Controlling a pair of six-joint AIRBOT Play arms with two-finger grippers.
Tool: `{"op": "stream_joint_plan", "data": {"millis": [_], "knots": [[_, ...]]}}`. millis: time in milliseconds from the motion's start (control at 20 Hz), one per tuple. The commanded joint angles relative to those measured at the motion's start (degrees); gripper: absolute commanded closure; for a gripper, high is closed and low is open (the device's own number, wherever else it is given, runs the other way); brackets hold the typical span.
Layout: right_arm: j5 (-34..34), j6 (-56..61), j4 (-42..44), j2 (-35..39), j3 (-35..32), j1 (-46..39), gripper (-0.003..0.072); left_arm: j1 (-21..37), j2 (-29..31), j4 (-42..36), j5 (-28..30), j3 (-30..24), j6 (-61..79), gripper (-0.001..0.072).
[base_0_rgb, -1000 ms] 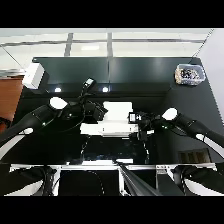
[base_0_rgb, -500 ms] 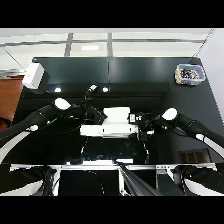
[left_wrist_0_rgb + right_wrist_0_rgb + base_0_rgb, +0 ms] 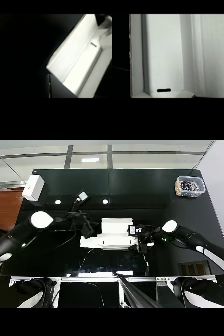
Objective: Fold the box and place the chain.
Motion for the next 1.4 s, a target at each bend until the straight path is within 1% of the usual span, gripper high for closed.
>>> {"op": "stream_joint_plan", "data": {"millis": [0,50,100,150,200,250,300,400,550,650,800,900,1000,1350], "knots": [[0.02,-0.02,-0.04,-0.02,0.02,0.04,0.0442,3.39,6.05,4.81,-10.64,-4.17,8.33,0.0680],[0.02,-0.04,-0.04,-0.02,0.02,0.04,0.0442,3.93,5.68,4.85,-16.90,-4.55,13.00,0.0679],[0.02,-0.04,-0.04,-0.02,0.02,0.04,0.0442,3.91,5.11,5.33,-21.20,-4.94,17.81,0.0680],[0.02,-0.04,-0.04,-0.02,0.02,0.04,0.0442,3.45,4.48,6.36,-22.21,-5.22,21.68,0.0585],[0.02,-0.04,-0.04,-0.02,0.02,0.04,0.0442,2.91,3.85,7.17,-20.59,-5.35,24.35,0.0267],[0.02,-0.04,-0.04,-0.02,0.02,0.04,0.0442,2.34,3.17,7.82,-17.31,-5.38,26.27,-0.0002],[0.02,-0.04,-0.04,-0.02,0.02,0.04,0.0442,1.88,2.43,8.17,-13.55,-5.38,26.67,0.0000],[0.02,-0.04,-0.04,-0.02,0.02,0.04,0.0441,1.66,0.39,8.26,-9.79,-5.33,27.54,0.0000],[0.02,-0.04,-0.04,-0.02,0.02,0.04,0.0442,1.25,-3.78,7.58,-10.05,-5.31,31.26,0.0000],[0.02,-0.04,-0.04,-0.02,0.02,0.04,0.0442,0.66,-5.70,5.16,-9.25,-5.33,31.41,0.0000],[0.02,-0.02,-0.04,-0.02,0.02,0.04,0.0442,-0.81,-7.37,4.26,-5.07,-5.31,31.69,0.0000],[0.02,-0.04,-0.02,-0.02,0.02,0.04,0.0442,-3.10,-7.43,4.39,-3.61,-5.31,38.86,0.0001],[0.02,-0.04,-0.02,-0.02,0.02,0.04,0.0442,-5.46,-7.87,4.39,-0.50,-5.33,38.49,0.0001],[0.02,-0.02,-0.04,-0.02,0.02,0.04,0.0442,-6.43,-8.85,3.69,-0.85,-5.31,37.07,0.0008]]}}
